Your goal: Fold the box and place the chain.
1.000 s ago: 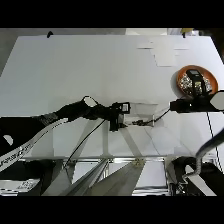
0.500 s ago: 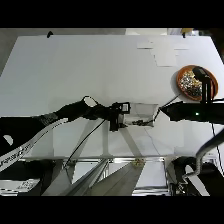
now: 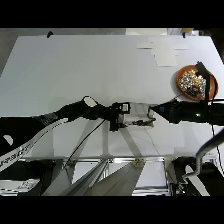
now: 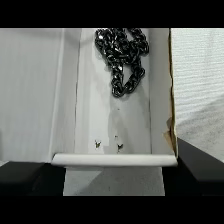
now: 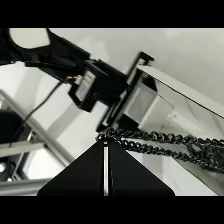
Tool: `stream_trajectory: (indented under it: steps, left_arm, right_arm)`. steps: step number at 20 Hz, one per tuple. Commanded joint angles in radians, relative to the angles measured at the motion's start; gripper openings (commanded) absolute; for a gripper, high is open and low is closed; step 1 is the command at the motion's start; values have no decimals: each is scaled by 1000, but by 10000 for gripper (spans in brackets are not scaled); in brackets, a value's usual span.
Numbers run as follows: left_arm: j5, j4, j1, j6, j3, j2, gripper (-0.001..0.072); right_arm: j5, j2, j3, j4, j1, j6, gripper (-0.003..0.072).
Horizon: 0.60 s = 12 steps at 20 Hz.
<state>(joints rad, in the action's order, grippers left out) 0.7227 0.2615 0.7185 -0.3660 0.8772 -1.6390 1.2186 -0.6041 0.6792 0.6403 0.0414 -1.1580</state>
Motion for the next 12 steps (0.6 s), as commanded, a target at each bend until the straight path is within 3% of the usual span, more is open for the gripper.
stream_trajectory:
  steps: [1,4,7,12]
  left_arm:
    - [0,0,0,0,0,0,333]
    - [0,0,0,0,0,0,333]
    - [0,0,0,0,0,0,333]
    - [0,0,0,0,0,0,333]
  right_arm:
    - [-107,-1,0,0,77,20,15]
    - [-183,-4,0,137,140,3,16]
    - [-163,-16,-9,290,148,-58,16]
    - [-198,-19,-156,297,148,-67,16]
